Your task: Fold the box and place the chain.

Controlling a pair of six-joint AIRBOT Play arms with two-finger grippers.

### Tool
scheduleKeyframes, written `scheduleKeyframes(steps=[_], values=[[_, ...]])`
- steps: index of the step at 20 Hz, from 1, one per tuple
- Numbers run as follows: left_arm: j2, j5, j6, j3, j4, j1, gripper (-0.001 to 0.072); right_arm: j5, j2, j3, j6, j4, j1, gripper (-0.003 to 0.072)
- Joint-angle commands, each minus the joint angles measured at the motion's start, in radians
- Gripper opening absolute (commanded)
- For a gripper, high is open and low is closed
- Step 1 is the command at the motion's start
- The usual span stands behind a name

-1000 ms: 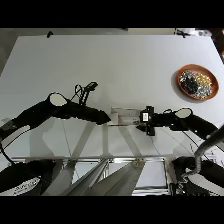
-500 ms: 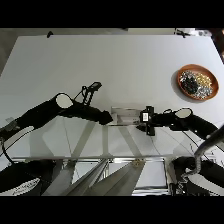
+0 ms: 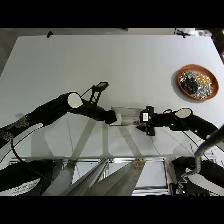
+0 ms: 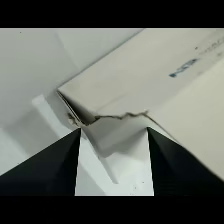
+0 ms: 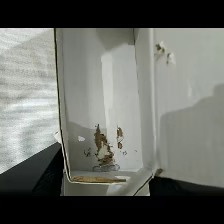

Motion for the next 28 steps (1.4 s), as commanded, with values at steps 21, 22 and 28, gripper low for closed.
scheduleKeyframes(steps=[21, 22, 28], values=[[-0.093, -0.072, -0.555, 0.178, 0.377, -0.156, 0.0463, 0.000, 0.000, 0.000, 0.000, 0.000, 0.000, 0.0411], [-0.098, -0.073, -0.579, 0.178, 0.385, -0.163, 0.0463, 0.000, 0.000, 0.000, 0.000, 0.000, 0.000, 0.0411], [-0.118, -0.135, -0.736, 0.213, 0.510, -0.192, 0.0449, 0.001, 0.000, 0.000, 0.000, 0.000, 0.000, 0.0411]])
